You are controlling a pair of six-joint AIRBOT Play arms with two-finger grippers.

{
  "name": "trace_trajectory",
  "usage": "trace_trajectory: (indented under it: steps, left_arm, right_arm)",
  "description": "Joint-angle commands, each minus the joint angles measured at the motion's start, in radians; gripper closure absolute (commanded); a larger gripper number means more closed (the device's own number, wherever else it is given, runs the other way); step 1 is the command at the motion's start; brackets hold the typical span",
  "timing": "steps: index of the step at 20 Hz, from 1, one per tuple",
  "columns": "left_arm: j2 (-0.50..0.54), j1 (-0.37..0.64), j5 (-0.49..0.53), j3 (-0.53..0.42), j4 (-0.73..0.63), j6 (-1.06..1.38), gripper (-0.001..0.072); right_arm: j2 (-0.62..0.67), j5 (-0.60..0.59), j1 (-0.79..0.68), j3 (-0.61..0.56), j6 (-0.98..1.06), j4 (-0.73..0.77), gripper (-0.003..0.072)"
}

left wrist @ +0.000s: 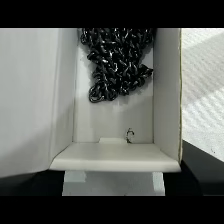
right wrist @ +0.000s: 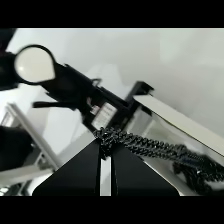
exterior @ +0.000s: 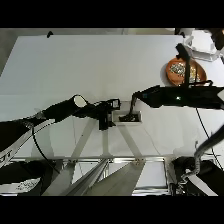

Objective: Fold the box and place the chain.

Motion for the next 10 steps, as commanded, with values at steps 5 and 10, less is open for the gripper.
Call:
trace_trajectory:
  steps: [5, 10]
  left_arm:
    - [0.001, 0.000, 0.000, 0.000, 0.000, 0.000, 0.0298]
    - [0.001, 0.000, 0.000, 0.000, 0.000, 0.000, 0.0298]
  right_arm:
    - [-0.171, -0.034, 0.077, -0.079, 0.006, -0.115, 0.0673]
    - [-0.196, -0.076, 0.081, -0.146, 0.008, -0.134, 0.0672]
